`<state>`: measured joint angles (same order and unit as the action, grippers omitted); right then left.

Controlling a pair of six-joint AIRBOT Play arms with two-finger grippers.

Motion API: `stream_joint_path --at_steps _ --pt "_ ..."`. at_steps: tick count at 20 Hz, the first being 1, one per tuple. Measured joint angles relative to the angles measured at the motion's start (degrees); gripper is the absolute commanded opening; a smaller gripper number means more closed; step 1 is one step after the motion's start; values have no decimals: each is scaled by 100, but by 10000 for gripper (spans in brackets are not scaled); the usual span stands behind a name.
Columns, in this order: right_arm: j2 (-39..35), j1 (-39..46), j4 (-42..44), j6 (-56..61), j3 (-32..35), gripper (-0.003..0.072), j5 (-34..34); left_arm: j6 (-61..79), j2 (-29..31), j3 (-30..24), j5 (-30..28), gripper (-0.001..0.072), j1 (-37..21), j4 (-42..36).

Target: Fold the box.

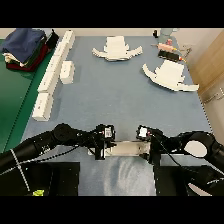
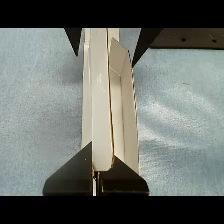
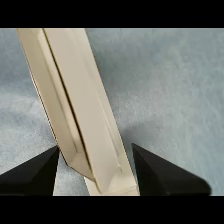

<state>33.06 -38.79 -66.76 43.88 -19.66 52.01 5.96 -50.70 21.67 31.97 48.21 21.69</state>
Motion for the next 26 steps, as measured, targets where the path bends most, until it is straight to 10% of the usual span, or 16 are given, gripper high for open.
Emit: stream_joint_path --at_steps 26 --pt "227 326 756 -968 2 705 162 0 0 0 -7 17 0 -4"
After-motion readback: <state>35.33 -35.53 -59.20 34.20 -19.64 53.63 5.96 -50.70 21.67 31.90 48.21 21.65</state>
